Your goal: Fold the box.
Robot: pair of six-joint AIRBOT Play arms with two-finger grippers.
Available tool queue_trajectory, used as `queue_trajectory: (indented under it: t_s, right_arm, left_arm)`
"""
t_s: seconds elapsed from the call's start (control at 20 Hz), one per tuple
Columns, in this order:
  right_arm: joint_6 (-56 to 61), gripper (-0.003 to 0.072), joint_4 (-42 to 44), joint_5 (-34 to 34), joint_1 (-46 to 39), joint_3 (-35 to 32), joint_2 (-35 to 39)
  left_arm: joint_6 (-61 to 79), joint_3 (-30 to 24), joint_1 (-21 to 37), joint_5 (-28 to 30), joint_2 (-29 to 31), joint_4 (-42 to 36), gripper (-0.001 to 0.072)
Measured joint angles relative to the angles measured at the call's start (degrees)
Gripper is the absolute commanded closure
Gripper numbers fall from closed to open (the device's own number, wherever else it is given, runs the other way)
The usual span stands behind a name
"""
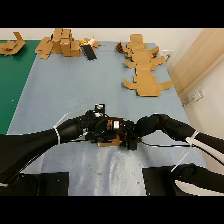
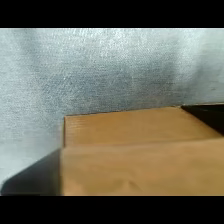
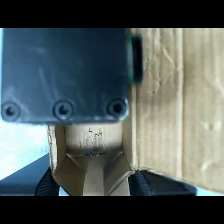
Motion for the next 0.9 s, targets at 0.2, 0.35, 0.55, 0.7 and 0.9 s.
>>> queue_trajectory:
  t_s: [0.2, 0.35, 0.55, 0.7, 0.9]
  right_arm:
    - [0.0, 0.0185, 0.0, 0.0, 0.0, 0.0, 0.0]
    - [0.0, 0.0185, 0.0, 0.0, 0.0, 0.0, 0.0]
    - [0.1, 0.0185, 0.0, 0.0, 0.0, 0.0, 0.0]
    - [0.1, 0.0185, 0.0, 0.0, 0.0, 0.0, 0.0]
    - [0.0, 0.0185, 0.0, 0.0, 0.0, 0.0, 0.0]
  left_arm:
    - [0.5, 0.0, 0.1, 0.4, 0.0, -0.1, 0.0306]
    - [0.7, 0.0, 0.0, 1.3, 0.0, -0.3, 0.0306]
    - [0.8, 0.0, -0.1, 2.8, 0.0, -0.4, 0.0306]
    - [0.8, 0.0, -0.1, 4.0, 0.0, -0.5, 0.0278]
    - [0.8, 0.0, -0.3, 4.2, 0.0, -0.5, 0.0278]
